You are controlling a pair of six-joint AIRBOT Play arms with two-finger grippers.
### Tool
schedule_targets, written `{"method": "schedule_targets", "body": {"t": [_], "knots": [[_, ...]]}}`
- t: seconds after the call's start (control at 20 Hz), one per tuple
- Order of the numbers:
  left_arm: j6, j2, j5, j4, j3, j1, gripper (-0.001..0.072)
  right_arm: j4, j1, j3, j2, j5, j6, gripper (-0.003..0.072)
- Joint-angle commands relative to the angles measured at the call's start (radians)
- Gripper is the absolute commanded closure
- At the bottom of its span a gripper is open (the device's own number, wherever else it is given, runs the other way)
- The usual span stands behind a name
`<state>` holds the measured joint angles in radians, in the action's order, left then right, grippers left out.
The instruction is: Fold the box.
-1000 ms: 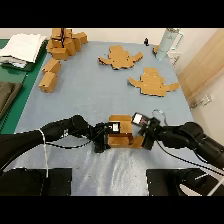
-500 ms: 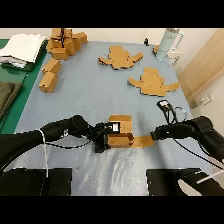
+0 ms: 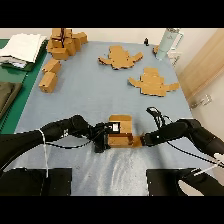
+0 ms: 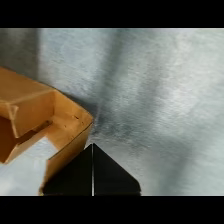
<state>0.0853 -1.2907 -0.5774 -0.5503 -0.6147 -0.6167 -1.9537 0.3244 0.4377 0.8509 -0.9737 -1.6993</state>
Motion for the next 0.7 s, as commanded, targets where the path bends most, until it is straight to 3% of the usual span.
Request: {"method": "schedule_targets", "body": {"t": [0.0, 0.15, 0.2, 0.25, 0.65], "knots": [[0.000, 0.000, 0.000, 0.000, 0.000, 0.000, 0.0232, -0.056, 0.008, 0.000, -0.025, -0.008, -0.004, 0.0682], [0.000, 0.000, 0.000, 0.000, 0.000, 0.000, 0.0233, -0.070, 0.008, 0.002, -0.078, -0.007, -0.004, 0.0674], [0.000, 0.000, 0.000, 0.000, 0.000, 0.000, 0.0232, -0.071, 0.008, 0.002, -0.094, -0.007, -0.003, 0.0516], [0.000, 0.000, 0.000, 0.000, 0.000, 0.000, 0.0233, -0.077, 0.008, 0.002, -0.102, -0.015, -0.003, 0.0432], [0.000, 0.000, 0.000, 0.000, 0.000, 0.000, 0.0233, -0.164, 0.008, 0.002, -0.104, -0.036, -0.004, 0.0389]]}}
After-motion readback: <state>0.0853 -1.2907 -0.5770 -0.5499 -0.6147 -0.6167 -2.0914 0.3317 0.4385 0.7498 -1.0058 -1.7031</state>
